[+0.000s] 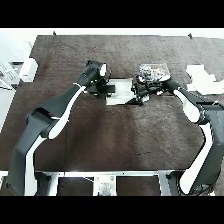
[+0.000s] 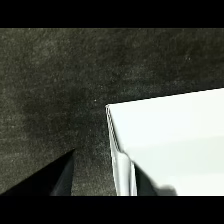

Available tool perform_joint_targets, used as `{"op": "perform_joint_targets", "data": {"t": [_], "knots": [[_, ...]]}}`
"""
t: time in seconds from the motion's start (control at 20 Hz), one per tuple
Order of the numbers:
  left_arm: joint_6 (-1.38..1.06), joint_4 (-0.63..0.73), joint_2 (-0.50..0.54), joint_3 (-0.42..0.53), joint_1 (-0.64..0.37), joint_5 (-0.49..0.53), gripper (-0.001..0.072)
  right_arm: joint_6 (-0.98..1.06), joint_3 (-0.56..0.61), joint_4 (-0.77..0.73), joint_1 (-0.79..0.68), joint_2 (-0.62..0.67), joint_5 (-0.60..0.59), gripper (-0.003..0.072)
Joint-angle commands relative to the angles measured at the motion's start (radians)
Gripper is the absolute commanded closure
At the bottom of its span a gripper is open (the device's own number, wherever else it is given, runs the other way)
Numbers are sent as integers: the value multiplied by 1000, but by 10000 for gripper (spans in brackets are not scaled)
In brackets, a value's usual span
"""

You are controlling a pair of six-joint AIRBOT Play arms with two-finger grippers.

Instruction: Fold the box and place the chain.

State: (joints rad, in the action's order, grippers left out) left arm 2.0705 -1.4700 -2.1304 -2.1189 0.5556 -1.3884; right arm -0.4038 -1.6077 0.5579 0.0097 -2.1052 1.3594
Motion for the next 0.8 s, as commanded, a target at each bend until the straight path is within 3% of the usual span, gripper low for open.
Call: {"op": "perform_joint_targets", "data": {"t": [0.0, 0.15, 0.2, 0.25, 0.55, 0.6, 0.75], "knots": [[-2, -4, 0, 0, 8, 24, 296, 0, 0, 0, 1, 0, 0, 272], [10, -4, -4, 0, 21, 58, 296, 0, 0, 0, 1, 0, 0, 272], [12, -1, -11, 0, 22, 64, 375, 0, 0, 0, 1, 0, 0, 272], [14, 3, -17, 0, 23, 64, 498, 0, 0, 0, 1, 0, 0, 272], [24, 5, -22, -1, 23, 49, 516, 0, 0, 0, 1, 0, 0, 272], [24, 5, -22, -1, 23, 45, 684, 0, 0, 0, 1, 0, 0, 272], [23, 4, -22, -1, 23, 40, 687, 0, 0, 0, 1, 0, 0, 272]]}}
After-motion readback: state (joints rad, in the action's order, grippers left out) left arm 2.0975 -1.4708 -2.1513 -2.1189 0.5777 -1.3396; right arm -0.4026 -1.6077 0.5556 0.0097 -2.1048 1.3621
